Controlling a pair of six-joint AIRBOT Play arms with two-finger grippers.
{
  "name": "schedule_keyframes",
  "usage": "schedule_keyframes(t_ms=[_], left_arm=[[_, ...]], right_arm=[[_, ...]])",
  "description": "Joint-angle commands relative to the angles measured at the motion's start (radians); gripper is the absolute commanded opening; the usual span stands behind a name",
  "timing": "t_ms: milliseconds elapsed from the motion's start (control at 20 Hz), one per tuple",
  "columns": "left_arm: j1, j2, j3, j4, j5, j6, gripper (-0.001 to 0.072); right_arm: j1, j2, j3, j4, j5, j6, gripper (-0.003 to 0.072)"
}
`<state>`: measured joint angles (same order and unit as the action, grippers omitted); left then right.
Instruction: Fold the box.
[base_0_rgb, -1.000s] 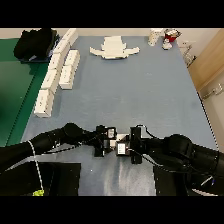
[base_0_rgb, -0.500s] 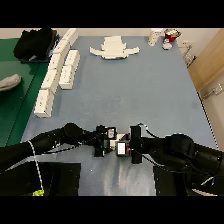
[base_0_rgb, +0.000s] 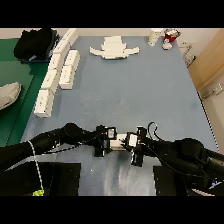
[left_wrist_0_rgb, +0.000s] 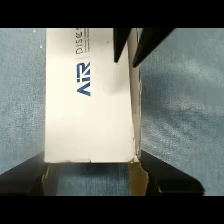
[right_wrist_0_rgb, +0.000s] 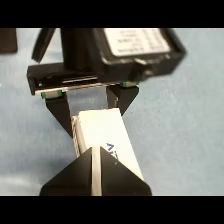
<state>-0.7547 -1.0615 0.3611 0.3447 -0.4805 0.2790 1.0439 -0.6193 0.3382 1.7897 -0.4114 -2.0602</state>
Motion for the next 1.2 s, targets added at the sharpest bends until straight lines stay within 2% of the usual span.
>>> schedule_keyframes(t_ms=[0,250,600,900,1150], left_arm=[[0.0,0.0,0.0,0.0,0.0,0.0,0.0475],[0.0,0.0,0.0,0.0,0.0,0.0,0.0475],[0.0,0.0,0.0,0.0,0.0,0.0,0.0475],[0.0,0.0,0.0,0.0,0.0,0.0,0.0475],[0.0,0.0,0.0,0.0,0.0,0.0,0.0475]], right_arm=[[0.002,0.036,-0.128,0.078,0.234,0.169,0.0077],[0.003,-0.007,-0.194,0.078,0.303,0.189,0.0078],[0.003,-0.078,-0.2,0.078,0.305,0.247,0.0078],[0.003,-0.077,-0.199,0.077,0.306,0.247,0.0078],[0.003,-0.017,-0.184,0.072,0.301,0.246,0.0078]])
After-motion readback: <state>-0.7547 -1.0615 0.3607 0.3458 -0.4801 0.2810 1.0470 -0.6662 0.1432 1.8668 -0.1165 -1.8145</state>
